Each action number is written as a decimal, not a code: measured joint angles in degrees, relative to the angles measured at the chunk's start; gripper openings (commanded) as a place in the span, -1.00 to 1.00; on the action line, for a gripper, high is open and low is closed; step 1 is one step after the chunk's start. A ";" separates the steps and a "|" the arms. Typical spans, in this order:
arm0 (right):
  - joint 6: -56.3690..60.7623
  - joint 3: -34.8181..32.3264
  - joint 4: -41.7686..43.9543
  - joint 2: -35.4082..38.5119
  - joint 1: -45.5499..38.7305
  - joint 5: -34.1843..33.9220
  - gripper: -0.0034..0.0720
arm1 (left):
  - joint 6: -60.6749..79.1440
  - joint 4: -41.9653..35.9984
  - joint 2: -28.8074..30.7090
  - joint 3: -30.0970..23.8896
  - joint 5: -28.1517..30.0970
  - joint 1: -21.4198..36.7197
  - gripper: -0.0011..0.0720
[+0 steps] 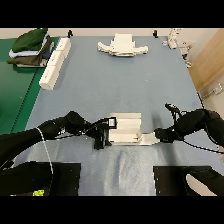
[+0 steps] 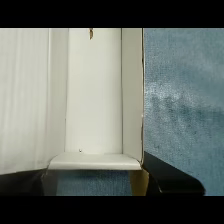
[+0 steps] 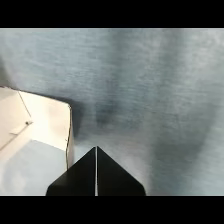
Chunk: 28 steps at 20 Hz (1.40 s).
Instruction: Fold the box.
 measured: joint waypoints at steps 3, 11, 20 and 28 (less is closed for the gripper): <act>-2.27 -0.42 4.74 -1.20 0.17 2.08 -0.91 | -0.02 0.00 0.02 0.00 0.00 0.00 0.43; -4.24 -0.59 8.59 -0.72 0.28 1.22 -0.91 | -0.04 -0.02 0.00 0.00 0.00 0.00 0.43; -4.74 -0.46 14.93 3.82 1.16 -0.42 0.06 | -0.07 -0.02 0.02 0.00 -0.02 0.00 0.43; -4.92 1.31 17.73 3.78 5.38 2.08 0.06 | -0.07 -0.02 0.02 0.00 -0.02 0.00 0.43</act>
